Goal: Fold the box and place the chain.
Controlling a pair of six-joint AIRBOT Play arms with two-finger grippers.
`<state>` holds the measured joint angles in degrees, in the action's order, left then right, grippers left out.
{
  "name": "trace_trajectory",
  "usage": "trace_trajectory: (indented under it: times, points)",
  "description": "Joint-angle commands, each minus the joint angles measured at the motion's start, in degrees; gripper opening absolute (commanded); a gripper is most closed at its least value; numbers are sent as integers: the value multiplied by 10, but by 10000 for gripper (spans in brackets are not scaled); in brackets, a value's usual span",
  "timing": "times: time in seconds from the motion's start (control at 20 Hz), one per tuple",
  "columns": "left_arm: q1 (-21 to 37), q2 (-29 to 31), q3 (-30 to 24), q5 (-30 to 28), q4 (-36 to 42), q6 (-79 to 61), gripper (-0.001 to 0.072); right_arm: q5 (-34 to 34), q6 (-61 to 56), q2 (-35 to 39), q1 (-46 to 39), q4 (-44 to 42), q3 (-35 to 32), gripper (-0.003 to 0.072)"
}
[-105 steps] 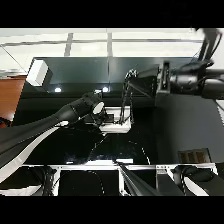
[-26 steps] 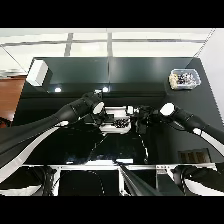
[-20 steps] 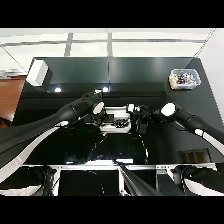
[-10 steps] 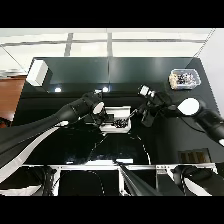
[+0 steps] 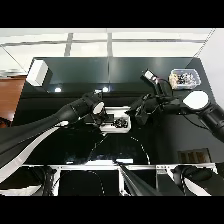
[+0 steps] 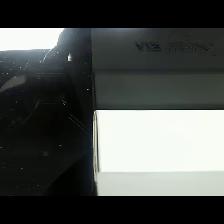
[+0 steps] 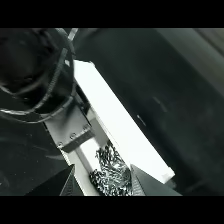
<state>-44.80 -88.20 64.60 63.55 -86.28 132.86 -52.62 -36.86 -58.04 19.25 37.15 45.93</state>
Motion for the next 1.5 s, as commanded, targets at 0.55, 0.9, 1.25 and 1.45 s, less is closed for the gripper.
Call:
trace_trajectory:
  times: [0.55,0.9,1.25,1.45]
  points:
    - [0,0,3,-6,0,3,31,-170,-89,3,-158,110,2,411]
    - [0,12,38,1,-5,14,530,-172,-89,3,-158,110,2,411]
    - [-36,142,7,97,-177,-41,530,-177,-90,3,-158,110,2,411]
    - [1,274,-111,82,-223,-36,530,-177,-93,3,-158,110,2,411]
